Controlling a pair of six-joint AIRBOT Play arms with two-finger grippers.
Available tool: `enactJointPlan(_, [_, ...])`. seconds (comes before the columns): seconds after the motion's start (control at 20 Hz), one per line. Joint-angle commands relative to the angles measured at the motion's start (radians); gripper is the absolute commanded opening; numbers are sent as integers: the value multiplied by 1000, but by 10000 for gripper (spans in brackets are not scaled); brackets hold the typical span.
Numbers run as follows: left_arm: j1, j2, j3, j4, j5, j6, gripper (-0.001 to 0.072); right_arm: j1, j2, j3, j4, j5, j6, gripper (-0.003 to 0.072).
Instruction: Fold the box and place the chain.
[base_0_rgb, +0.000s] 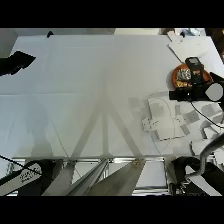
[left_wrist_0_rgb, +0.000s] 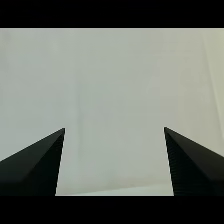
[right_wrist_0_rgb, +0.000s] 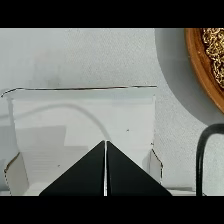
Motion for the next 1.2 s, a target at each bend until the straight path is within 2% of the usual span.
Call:
enactJointPlan(0.0, [0,1,0,0,0,0,694,0,0,1,7,13,0,14])
enactJointPlan(0.15, [0,1,0,0,0,0,694,0,0,1,6,78,-5,16])
enactJointPlan(0.25, [0,1,0,0,0,0,694,0,0,1,5,113,-32,108])
enactJointPlan(0.45, [0,1,0,0,0,0,694,-1,0,1,-77,170,-79,115])
enactJointPlan(0.5, [0,1,0,0,0,0,694,-1,0,1,-125,190,-79,187])
enactJointPlan(0.55, [0,1,0,0,0,0,694,-1,0,2,-187,219,-73,348])
enactJointPlan(0.6, [0,1,0,0,0,0,694,-1,0,6,-245,257,-72,405])
enactJointPlan(0.7, [0,1,0,0,0,0,694,-1,0,22,-335,327,-71,405])
enactJointPlan(0.9, [0,1,0,0,0,0,694,-18,0,72,-433,384,-71,404])
enactJointPlan(1.05, [0,1,0,0,0,0,694,-130,-1,80,-425,417,-77,408])
enactJointPlan(1.15, [0,1,0,0,0,0,694,-224,-3,80,-362,423,-114,410])
